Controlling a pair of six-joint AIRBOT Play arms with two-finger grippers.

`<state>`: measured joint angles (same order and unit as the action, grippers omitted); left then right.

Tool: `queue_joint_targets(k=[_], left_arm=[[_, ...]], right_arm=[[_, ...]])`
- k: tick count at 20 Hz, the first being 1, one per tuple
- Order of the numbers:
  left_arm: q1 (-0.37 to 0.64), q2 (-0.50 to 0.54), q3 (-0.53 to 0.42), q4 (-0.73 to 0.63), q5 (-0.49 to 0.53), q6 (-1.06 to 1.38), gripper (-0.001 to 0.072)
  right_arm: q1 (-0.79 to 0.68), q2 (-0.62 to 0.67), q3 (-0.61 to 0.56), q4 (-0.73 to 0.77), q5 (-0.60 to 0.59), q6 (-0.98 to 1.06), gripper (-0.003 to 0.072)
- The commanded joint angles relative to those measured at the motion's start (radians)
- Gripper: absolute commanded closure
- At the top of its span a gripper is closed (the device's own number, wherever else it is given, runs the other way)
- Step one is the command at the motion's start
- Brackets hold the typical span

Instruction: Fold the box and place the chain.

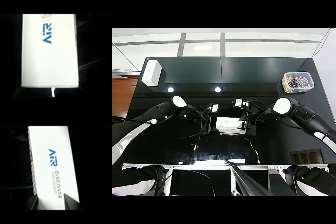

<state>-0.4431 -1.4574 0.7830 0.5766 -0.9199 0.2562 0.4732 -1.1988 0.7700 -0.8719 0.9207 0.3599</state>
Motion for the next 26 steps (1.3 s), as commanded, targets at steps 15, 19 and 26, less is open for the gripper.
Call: queue_joint_targets(k=[15, 19, 26], left_arm=[[0.0, -0.001, 0.001, 0.0, 0.001, 0.001, 0.024], [0.0, -0.001, 0.001, 0.0, 0.001, 0.001, 0.024], [0.0, -0.001, 0.001, 0.0, 0.001, 0.001, 0.024]], right_arm=[[-0.064, 0.134, 0.023, 0.113, 0.091, 0.438, 0.0297], [-0.058, 0.134, 0.023, 0.069, 0.079, 0.324, 0.0245], [-0.001, 0.08, 0.023, 0.007, 0.01, 0.022, -0.0034]])
